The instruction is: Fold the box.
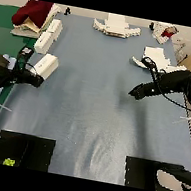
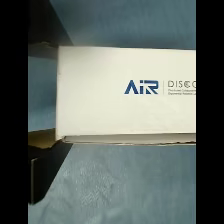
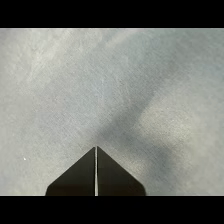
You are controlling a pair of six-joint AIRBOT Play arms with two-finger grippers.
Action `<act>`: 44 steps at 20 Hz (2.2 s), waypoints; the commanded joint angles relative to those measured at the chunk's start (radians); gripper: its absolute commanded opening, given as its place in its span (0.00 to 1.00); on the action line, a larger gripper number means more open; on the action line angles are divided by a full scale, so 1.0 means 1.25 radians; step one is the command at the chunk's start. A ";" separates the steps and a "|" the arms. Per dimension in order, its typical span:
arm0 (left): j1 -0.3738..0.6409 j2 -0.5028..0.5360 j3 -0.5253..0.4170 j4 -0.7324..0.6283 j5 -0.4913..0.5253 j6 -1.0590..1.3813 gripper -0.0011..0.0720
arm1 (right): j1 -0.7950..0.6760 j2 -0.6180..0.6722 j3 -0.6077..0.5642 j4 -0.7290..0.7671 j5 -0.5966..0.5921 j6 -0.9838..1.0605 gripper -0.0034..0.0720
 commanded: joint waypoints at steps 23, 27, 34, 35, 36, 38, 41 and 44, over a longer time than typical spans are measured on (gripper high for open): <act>0.020 -0.553 0.534 0.004 0.035 -0.124 0.65 | 0.001 0.000 0.001 0.000 0.000 0.000 0.07; 0.010 -0.587 0.573 0.005 0.035 -0.160 0.65 | 0.001 0.000 0.001 0.000 0.000 0.000 0.07; 0.005 -0.609 0.585 0.005 0.022 -0.165 0.65 | 0.000 0.000 0.001 0.000 0.000 0.000 0.07; 0.005 -0.609 0.585 0.005 0.023 -0.165 0.65 | 0.000 0.000 0.001 0.000 0.000 0.000 0.07; 0.005 -0.609 0.585 0.005 0.023 -0.165 0.65 | 0.001 0.000 0.001 0.000 0.000 0.000 0.07; 0.005 -0.609 0.585 0.005 0.023 -0.165 0.65 | 0.000 0.000 0.001 0.000 0.000 0.000 0.07; 0.005 -0.609 0.585 0.005 0.024 -0.165 0.65 | 0.000 0.000 0.001 0.000 0.000 0.000 0.07; 0.005 -0.609 0.584 0.005 0.022 -0.165 0.65 | 0.000 0.000 0.001 0.000 0.000 0.000 0.07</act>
